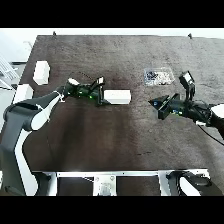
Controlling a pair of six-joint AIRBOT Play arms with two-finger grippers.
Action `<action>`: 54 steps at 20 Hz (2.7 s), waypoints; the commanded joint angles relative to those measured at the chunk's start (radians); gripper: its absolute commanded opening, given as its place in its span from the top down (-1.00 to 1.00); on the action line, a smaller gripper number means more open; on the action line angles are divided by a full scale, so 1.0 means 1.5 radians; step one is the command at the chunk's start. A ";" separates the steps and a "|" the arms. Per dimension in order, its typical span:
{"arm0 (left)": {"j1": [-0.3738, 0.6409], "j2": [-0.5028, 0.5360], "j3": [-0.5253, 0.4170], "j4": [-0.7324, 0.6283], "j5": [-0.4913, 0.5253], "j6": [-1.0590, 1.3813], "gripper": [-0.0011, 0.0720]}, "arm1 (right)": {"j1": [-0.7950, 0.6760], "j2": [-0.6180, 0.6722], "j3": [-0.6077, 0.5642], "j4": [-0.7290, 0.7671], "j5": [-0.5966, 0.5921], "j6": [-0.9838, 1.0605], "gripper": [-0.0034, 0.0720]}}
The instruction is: Fold the box and place the chain.
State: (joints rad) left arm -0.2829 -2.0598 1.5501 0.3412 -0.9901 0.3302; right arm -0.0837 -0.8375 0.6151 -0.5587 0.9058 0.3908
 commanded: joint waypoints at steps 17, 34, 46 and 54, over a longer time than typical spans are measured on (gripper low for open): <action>0.175 0.214 -0.226 -0.063 0.749 -0.447 0.93 | -0.005 0.017 -0.037 0.031 -0.011 0.032 0.88; 0.175 0.191 -0.227 -0.057 0.695 -0.483 0.43 | -0.004 0.017 -0.037 0.041 -0.011 0.032 0.88; 0.175 0.191 -0.226 -0.055 0.647 -0.459 0.00 | -0.005 0.017 -0.037 0.041 -0.010 0.032 0.88; 0.175 0.206 -0.226 -0.056 0.627 -0.464 -0.17 | -0.005 0.017 -0.037 0.041 -0.011 0.032 0.88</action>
State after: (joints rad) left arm -0.0216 -1.7733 1.2106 0.2596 -0.0181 -0.3599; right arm -0.0898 -0.8108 0.5610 -0.4969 0.8898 0.4385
